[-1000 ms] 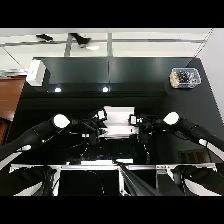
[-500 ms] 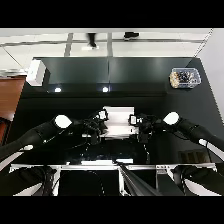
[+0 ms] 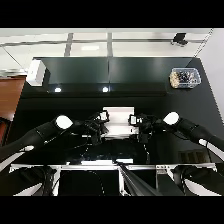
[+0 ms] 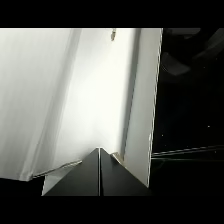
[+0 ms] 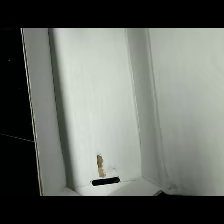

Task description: Fold the box and place the chain.

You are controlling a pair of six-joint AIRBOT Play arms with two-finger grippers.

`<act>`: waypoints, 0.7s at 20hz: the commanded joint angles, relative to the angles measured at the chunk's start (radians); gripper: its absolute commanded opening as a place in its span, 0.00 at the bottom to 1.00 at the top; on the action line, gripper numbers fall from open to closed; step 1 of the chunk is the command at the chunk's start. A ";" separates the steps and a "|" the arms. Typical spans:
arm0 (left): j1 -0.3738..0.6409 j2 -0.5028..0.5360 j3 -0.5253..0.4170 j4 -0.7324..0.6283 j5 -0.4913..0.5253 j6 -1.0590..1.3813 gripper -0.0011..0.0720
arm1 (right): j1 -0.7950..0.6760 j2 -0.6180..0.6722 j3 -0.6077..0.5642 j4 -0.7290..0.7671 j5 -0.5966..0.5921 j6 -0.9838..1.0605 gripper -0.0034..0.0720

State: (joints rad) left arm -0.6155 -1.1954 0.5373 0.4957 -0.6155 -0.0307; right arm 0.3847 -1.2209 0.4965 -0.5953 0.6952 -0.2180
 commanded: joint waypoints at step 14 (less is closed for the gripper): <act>0.664 0.268 -0.051 0.515 -0.389 -1.445 0.05 | 0.000 0.000 0.000 0.000 0.000 0.001 0.11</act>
State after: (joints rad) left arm -0.1268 -0.8928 0.5114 0.9943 -0.8539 -1.0546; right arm 0.3847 -1.2209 0.4965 -0.5953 0.6949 -0.2173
